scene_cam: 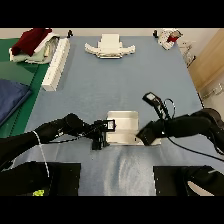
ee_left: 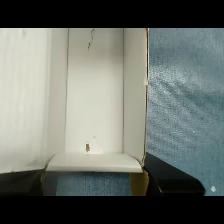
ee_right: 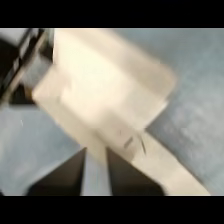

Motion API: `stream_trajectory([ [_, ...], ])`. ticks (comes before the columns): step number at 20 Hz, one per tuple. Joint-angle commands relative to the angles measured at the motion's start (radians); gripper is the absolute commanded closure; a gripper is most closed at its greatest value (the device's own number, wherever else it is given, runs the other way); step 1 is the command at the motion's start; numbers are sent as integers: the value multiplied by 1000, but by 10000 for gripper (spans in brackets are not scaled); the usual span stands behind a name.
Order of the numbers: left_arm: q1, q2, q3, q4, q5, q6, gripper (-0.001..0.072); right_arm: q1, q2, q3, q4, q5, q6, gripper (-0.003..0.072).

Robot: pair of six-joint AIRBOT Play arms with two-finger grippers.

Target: Fold the box.

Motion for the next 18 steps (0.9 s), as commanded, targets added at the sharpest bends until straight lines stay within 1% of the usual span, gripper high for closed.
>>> stream_trajectory([
  [1,0,0,0,0,0,0,160,0,111,-63,-158,-242,-200,143],
  [2,0,0,0,0,0,0,160,0,116,-83,-211,-218,-235,108],
  [4,0,0,0,0,0,0,160,0,109,-122,-264,-103,-313,98],
  [6,0,0,0,0,1,0,160,0,77,-148,-261,8,-435,98],
  [9,0,0,0,0,0,0,161,0,-1,-152,-214,136,-636,98],
  [12,0,0,0,0,0,0,161,0,-74,-151,-181,251,-726,97],
  [14,0,0,0,0,0,0,160,0,-117,-151,-131,284,-777,98],
  [17,0,0,0,0,0,0,161,0,-143,-151,-57,284,-855,108],
  [18,0,0,0,0,0,0,160,0,-143,-146,-51,282,-864,162],
])
